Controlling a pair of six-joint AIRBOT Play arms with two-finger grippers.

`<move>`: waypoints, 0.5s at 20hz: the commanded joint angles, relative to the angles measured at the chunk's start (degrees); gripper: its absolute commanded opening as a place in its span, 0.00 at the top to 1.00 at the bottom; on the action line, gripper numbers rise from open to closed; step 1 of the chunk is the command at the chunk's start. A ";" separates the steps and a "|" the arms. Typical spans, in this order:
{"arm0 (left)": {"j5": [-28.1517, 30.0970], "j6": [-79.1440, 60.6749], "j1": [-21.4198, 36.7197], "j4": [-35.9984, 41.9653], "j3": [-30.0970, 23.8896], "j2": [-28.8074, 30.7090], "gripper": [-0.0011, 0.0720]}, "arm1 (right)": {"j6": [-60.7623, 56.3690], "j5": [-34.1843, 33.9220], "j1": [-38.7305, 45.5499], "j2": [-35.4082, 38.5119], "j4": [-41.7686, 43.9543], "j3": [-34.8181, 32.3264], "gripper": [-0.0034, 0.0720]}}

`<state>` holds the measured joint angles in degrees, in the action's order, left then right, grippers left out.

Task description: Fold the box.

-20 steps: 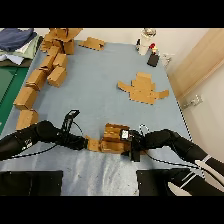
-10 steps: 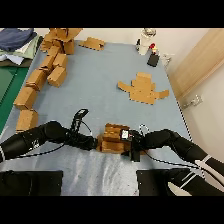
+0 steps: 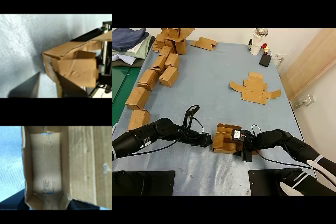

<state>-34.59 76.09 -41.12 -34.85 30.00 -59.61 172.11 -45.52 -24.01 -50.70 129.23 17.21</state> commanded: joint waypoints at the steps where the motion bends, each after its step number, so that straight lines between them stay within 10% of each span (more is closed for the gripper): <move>1: 0.07 0.33 0.15 -0.39 0.31 -0.02 0.51 | -0.02 0.00 -0.04 0.04 0.02 -0.02 0.29; 3: -0.04 0.44 0.15 -1.64 0.31 -0.02 0.68 | -0.02 0.00 -0.04 0.04 0.02 -0.04 0.29; 10: -2.58 0.44 4.42 -1.97 1.03 -0.02 0.64 | -0.02 0.00 -0.04 0.04 0.02 -0.02 0.29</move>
<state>-35.68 76.53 -38.68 -36.58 30.55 -59.64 172.09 -45.52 -24.01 -50.70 129.23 17.21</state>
